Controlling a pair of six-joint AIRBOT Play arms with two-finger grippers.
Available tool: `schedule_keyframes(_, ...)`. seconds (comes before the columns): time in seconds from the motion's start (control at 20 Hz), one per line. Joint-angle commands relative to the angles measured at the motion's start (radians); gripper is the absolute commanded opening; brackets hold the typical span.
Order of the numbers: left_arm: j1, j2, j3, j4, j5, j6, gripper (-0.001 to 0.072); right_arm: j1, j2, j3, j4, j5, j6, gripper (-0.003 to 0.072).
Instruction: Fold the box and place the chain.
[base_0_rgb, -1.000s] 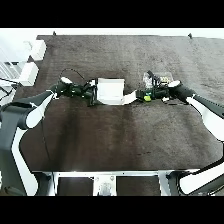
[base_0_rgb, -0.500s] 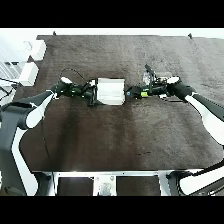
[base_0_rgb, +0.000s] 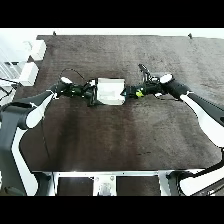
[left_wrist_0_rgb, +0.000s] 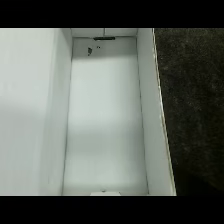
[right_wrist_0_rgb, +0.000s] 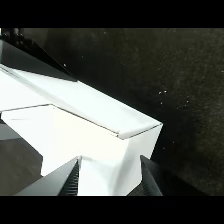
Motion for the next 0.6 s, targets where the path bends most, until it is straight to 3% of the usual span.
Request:
schedule_keyframes(0.0,0.0,0.0,0.0,0.0,-0.001,0.0,0.031,0.034,0.0,0.037,-0.129,-0.005,0.132,0.045)
schedule_keyframes(0.15,0.0,0.0,0.0,0.0,0.0,0.0,0.0309,0.061,0.0,0.06,-0.144,-0.006,0.157,0.0449)
schedule_keyframes(0.55,0.0,0.0,0.0,0.0,-0.001,0.0,0.031,0.124,-0.002,0.097,-0.368,-0.006,0.378,0.0449)
